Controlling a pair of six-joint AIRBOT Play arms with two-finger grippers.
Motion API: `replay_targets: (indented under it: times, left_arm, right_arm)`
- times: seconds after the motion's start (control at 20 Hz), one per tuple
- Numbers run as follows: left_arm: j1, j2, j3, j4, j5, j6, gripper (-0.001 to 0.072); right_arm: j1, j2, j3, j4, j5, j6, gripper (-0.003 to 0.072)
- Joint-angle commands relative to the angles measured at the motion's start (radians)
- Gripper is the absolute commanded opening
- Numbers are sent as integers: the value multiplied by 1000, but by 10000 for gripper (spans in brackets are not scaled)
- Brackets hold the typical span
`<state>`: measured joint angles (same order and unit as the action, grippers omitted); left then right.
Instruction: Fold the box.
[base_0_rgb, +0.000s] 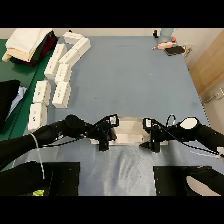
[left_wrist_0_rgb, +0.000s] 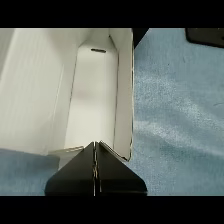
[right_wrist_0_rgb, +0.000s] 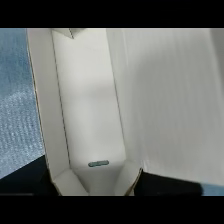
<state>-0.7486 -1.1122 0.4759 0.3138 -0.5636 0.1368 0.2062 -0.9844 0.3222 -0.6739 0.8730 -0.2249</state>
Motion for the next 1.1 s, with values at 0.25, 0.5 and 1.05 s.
replay_targets:
  times: [0.25, 0.5, 1.05]
  left_arm:
    - [24, 334, 0, 761, -87, -1208, 12]
    - [262, 447, -4, 939, -343, -1823, 13]
    - [362, 106, -80, 420, -237, -1515, 12]
  right_arm:
    - [0, 1, 1, 0, 0, -1, 507]
    - [0, 1, 1, 0, 0, -1, 507]
    - [0, 1, 1, 0, 0, -1, 506]
